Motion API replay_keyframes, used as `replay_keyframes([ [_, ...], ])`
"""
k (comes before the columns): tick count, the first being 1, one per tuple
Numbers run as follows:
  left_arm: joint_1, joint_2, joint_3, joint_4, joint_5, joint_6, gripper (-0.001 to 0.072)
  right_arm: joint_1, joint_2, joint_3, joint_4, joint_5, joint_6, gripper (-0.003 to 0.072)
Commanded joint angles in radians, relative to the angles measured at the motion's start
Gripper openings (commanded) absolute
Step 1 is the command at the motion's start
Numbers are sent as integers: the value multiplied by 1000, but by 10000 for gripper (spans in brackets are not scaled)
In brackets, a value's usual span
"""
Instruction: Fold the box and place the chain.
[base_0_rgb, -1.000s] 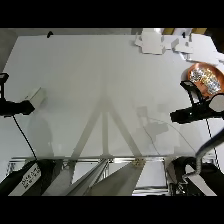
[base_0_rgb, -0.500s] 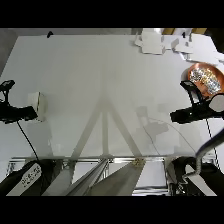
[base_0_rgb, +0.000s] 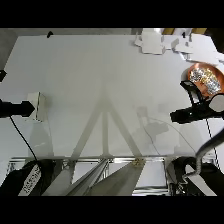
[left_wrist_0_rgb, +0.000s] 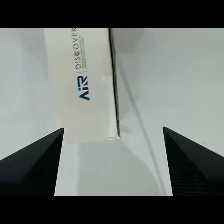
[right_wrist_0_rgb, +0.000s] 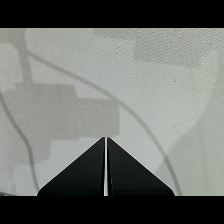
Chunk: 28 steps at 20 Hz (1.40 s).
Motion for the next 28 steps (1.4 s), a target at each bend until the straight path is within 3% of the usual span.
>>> replay_keyframes([
  [1, -46, 30, 0, 4, 6, 1, 695, 0, 1, -1, 0, 0, 0, 13],
  [10, -63, 30, 0, 3, 87, 0, 695, 0, 1, -1, 0, 0, 0, 13],
  [28, -62, 30, 0, 3, 84, 0, 696, 0, 1, -1, 0, 0, 0, 13],
])
